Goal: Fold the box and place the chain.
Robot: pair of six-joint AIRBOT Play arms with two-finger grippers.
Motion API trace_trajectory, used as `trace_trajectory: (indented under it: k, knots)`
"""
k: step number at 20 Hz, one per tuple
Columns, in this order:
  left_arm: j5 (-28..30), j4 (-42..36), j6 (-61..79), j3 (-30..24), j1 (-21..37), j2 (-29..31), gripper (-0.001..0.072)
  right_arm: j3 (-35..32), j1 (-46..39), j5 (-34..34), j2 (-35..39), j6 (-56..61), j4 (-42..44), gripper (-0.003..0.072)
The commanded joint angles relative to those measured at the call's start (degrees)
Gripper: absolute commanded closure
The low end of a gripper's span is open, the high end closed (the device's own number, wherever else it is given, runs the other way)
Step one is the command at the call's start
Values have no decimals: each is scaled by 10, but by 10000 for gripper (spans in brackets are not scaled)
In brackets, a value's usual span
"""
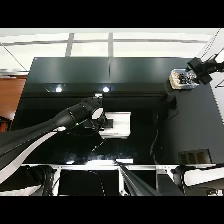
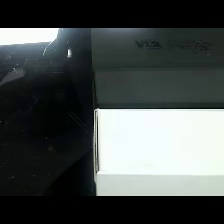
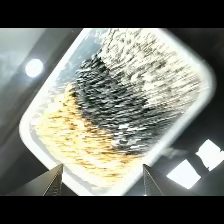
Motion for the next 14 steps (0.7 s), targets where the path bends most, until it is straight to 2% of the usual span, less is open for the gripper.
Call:
trace_trajectory:
  k: [1,14]
  knots:
    - [-1,0,0,0,0,0,683,68,-11,35,-74,28,94,153]
    - [-1,0,-1,0,0,0,683,72,-10,-1,-123,10,124,153]
